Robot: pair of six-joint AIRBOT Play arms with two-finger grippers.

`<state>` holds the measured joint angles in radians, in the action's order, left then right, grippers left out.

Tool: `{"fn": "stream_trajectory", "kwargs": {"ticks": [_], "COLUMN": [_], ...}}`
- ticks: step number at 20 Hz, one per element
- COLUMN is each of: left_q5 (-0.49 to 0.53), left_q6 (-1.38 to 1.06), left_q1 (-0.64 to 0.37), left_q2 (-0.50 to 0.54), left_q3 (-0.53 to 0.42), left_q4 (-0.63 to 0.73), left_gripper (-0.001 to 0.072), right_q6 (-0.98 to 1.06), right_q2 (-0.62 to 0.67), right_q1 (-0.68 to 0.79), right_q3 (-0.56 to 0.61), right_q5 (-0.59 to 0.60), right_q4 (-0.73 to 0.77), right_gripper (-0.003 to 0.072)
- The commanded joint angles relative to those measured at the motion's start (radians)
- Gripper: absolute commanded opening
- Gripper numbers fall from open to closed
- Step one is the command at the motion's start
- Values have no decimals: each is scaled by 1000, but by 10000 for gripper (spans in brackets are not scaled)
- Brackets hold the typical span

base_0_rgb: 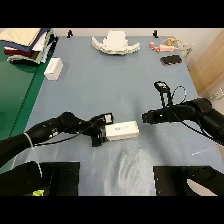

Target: Fold the box.

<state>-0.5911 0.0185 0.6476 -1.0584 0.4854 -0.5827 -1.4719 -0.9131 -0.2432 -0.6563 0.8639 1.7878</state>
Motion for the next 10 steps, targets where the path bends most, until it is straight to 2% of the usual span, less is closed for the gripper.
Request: {"fn": "stream_trajectory", "kwargs": {"ticks": [1, 4, 8, 10], "left_q5": [-40, -56, -51, -37], "left_q6": [279, 475, 528, 528], "left_q1": [-152, -398, -775, -924], "left_q2": [116, 199, 204, 179], "left_q3": [4, 6, 27, 46], "left_q4": [-164, -338, -358, -359], "left_gripper": [472, 472, 472, 472], "right_q6": [10, 10, 10, 10], "right_q2": [-8, -8, -8, -8], "right_q1": [2, 3, 2, 3], "right_q3": [-7, -7, -7, -7], "right_q5": [11, 11, 11, 11], "right_q4": [7, 7, 7, 7], "right_gripper": [5, 5, 5, 5]}}
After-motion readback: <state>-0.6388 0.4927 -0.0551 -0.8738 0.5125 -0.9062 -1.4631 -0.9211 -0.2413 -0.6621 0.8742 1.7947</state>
